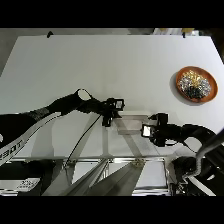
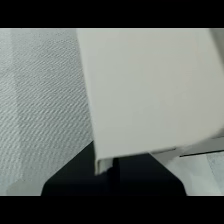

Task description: Fold the box and place the chain.

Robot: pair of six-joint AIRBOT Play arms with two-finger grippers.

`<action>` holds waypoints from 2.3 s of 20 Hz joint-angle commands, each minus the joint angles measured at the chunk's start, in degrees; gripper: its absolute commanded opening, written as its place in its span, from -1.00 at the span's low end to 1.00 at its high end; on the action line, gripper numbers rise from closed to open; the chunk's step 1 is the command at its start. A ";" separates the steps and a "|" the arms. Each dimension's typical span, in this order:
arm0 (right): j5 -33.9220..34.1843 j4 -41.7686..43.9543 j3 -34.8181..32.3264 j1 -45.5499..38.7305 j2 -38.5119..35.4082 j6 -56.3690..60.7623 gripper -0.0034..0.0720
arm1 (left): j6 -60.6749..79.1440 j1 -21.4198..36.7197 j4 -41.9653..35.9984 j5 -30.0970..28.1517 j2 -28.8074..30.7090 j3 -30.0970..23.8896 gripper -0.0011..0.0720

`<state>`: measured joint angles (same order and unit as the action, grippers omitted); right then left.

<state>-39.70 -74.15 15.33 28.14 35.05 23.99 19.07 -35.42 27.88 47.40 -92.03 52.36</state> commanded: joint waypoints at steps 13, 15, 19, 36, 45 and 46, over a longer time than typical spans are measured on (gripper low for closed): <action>-7.17 20.31 5.92 -16.22 14.51 -28.96 0.91 | 0.00 -0.02 0.02 0.00 -0.02 0.00 -0.94; -7.87 21.86 7.10 -18.12 17.14 -30.12 0.91 | 0.00 -0.02 0.02 0.00 -0.02 0.00 -0.94; -9.18 25.07 8.35 -19.58 23.04 -33.62 0.91 | 0.02 -0.02 0.02 -0.02 -0.02 0.00 -0.94; -13.22 29.57 9.18 -19.58 31.91 -40.79 0.13 | 0.00 -0.02 0.02 0.00 -0.02 0.00 -0.94; -13.66 29.33 9.18 -19.58 32.46 -39.95 -0.07 | 0.00 -0.02 0.02 0.00 -0.02 0.00 -0.94; -13.64 29.33 9.18 -19.58 32.46 -39.93 -0.07 | 0.00 -0.02 0.02 0.00 -0.02 0.00 -0.94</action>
<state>-53.08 -44.58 24.56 8.56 67.46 -16.49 19.09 -35.44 27.90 47.42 -92.05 52.36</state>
